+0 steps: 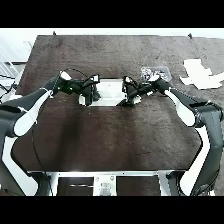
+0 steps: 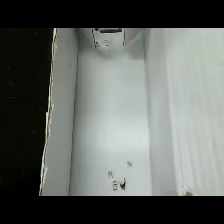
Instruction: Fold the box and place the chain.
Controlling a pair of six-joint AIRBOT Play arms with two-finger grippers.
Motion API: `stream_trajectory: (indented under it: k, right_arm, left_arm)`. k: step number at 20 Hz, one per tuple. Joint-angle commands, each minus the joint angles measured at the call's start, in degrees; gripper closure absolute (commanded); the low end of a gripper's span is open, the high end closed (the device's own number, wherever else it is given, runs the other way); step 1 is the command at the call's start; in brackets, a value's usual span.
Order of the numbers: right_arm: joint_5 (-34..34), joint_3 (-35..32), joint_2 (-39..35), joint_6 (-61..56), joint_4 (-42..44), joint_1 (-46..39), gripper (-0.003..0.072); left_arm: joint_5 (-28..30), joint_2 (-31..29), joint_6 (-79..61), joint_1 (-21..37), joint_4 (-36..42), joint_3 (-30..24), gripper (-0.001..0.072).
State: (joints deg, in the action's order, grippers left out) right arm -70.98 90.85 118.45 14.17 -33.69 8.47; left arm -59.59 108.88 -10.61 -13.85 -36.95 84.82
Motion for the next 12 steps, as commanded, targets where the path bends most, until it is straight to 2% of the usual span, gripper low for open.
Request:
stream_trajectory:
  k: [1, 2, 9, 10, 11, 12]
  right_arm:
    - [0.0, 0.0, 0.0, 0.0, 0.0, 0.0, 0.0101]
    - [0.0, 0.0, 0.0, 0.0, 0.0, 0.0, 0.0100]
    - [0.0, 0.0, 0.0, 0.0, 0.0, 0.0, 0.0101]
    - [0.0, 0.0, 0.0, 0.0, 0.0, 0.0, 0.0101]
    - [0.0, 0.0, 0.0, 0.0, 0.0, 0.0, 0.0101]
    - [0.0, 0.0, 0.0, 0.0, 0.0, 0.0, 0.0101]
  left_arm:
    - [0.0, 0.2, -0.4, 0.0, 1.2, 0.0, 0.0222]
    - [0.0, 0.2, -0.4, 0.0, 1.2, 0.0, 0.0074]
    - [0.0, 0.2, 1.2, 0.1, 0.8, 0.0, 0.0093]
    - [-0.7, 0.2, 3.3, 0.5, -0.7, 0.0, 0.0278]
    - [-2.1, 0.2, 4.2, 1.1, -2.6, 0.0, 0.0409]
    - [-3.3, 0.2, 4.8, 1.8, -4.2, 0.0, 0.0416]
